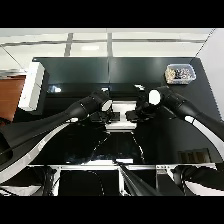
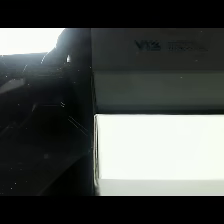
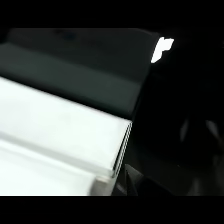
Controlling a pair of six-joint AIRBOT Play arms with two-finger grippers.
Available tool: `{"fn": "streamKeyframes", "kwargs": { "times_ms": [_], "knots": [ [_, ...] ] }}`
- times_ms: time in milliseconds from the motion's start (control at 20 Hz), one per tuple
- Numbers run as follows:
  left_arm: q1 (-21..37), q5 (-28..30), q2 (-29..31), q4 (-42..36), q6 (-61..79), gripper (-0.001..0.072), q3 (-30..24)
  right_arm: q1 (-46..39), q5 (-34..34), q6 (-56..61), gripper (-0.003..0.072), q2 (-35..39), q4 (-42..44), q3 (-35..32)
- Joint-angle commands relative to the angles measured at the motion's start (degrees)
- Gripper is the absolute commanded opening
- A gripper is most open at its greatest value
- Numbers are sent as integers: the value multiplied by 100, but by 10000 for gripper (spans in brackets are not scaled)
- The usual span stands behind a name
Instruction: Fold the box and place the chain.
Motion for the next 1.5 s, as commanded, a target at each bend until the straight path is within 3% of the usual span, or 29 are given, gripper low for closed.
{"fn": "streamKeyframes", "kwargs": {
  "times_ms": [0,350,450,650,750,800,1050,1150,1250,1300,1350,1400,1450],
  "knots": [
    [2,0,-4,15,9,31,-2,330,26,1019,300,-35,-909,153],
    [2,-2,-4,15,9,30,-2,636,-9,1725,300,-385,-1012,153],
    [2,-2,-4,15,9,31,-2,634,-28,1856,182,-404,-1062,153],
    [2,-2,-4,13,9,31,-2,636,-24,2039,180,-404,-1113,153],
    [2,0,-4,13,9,31,-2,636,-26,2057,100,-404,-1121,153],
    [2,4,-4,13,9,31,-2,636,-48,2055,24,-404,-1115,153],
    [2,15,-4,15,9,31,-2,634,-37,2076,25,-404,-1099,155],
    [2,15,-4,13,9,31,-2,632,22,2074,201,-404,-1099,170],
    [2,13,-4,13,9,31,-2,634,74,2072,209,-404,-1104,170],
    [2,13,-4,13,9,31,-2,634,92,2072,197,-404,-1104,170],
    [2,13,-4,13,9,31,-2,634,90,2055,84,-404,-1108,170],
    [2,13,-4,13,9,31,-2,636,57,2006,23,-404,-1104,170],
    [2,13,-4,13,9,31,-2,636,50,2006,23,-404,-1104,170]
  ]
}}
